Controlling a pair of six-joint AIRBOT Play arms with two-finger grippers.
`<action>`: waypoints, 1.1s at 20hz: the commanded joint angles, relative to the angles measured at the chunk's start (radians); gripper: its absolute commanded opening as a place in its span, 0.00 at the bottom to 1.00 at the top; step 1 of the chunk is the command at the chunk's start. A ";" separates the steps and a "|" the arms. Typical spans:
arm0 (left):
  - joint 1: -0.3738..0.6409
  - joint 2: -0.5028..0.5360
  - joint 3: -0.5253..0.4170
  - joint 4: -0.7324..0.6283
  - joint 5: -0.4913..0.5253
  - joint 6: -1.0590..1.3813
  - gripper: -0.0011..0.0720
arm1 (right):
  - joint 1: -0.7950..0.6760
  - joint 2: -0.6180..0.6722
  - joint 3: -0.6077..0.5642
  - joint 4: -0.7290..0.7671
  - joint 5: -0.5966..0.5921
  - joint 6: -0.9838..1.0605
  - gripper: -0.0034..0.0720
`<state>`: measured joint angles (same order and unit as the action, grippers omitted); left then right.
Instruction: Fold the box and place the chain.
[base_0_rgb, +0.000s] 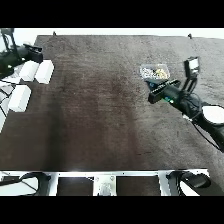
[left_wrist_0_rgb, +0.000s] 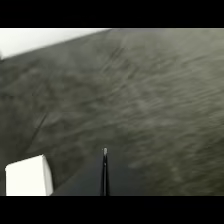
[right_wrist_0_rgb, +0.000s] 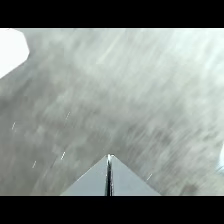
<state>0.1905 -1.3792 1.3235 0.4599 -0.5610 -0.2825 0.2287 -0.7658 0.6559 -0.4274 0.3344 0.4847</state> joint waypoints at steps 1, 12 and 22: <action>-0.010 0.197 -0.063 -0.064 -0.052 0.097 0.03 | 0.000 0.113 -0.010 -0.003 -0.110 0.005 0.05; -0.011 0.839 -0.837 -0.402 -0.032 0.461 0.03 | 0.000 0.437 -0.309 -0.064 -0.238 0.002 0.05; -0.011 0.890 -1.176 -0.648 -0.025 0.649 0.04 | 0.000 0.536 -0.529 -0.063 -0.237 0.002 0.05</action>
